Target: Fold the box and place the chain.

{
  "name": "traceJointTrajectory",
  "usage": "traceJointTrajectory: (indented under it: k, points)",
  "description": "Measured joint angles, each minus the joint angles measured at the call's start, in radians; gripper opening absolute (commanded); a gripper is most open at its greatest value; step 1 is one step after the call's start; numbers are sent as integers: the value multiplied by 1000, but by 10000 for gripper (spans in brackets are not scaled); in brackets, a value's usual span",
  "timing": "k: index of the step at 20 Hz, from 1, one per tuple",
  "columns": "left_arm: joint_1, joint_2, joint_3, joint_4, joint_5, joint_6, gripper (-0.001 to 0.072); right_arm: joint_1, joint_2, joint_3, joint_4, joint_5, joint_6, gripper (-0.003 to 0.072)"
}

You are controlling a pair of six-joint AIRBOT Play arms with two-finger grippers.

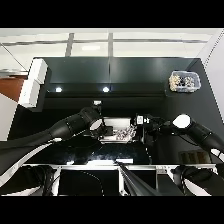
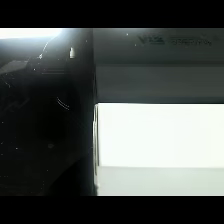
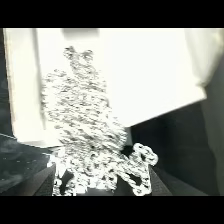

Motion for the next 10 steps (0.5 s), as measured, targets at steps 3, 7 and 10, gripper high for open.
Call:
traceJointTrajectory:
  k: [3,7,10]
  points:
    - [0,0,0,0,0,0,33,9,-19,0,4,9,-29,705]
    - [0,0,0,0,0,0,33,43,-39,0,6,-2,-48,704]
    - [0,0,0,0,0,0,33,54,-45,0,5,-19,-52,703]
